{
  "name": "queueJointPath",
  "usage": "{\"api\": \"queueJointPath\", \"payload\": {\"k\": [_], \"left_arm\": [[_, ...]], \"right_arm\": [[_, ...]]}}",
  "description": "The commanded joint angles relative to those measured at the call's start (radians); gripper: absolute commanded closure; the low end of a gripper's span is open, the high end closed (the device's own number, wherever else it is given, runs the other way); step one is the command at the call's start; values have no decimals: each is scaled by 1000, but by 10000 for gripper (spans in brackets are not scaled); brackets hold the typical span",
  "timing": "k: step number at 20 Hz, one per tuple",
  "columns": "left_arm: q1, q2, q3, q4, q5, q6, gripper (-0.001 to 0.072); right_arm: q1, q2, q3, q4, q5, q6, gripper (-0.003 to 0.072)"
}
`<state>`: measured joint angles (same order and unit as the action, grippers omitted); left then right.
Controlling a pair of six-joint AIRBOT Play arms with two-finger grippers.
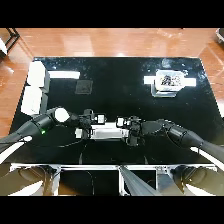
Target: Fold the box and place the chain.
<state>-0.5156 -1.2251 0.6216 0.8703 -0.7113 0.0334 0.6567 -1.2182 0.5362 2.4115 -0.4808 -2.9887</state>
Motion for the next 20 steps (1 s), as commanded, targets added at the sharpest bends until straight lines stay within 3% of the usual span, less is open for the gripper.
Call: {"api": "queueJointPath", "payload": {"k": [1, 8, 10, 20], "left_arm": [[0, 0, 1, 0, 2, 0, 685], [0, -15, 1, 0, 4, 0, 685], [0, -16, 1, 0, 5, 0, 685], [0, -24, 1, 0, 5, 0, 685]], "right_arm": [[2, -4, 2, 1, 8, 0, -21], [31, -6, 3, -3, 31, 0, -19], [31, -6, 3, -3, 28, 0, 91], [31, -6, 3, -3, 31, 0, 91]]}}
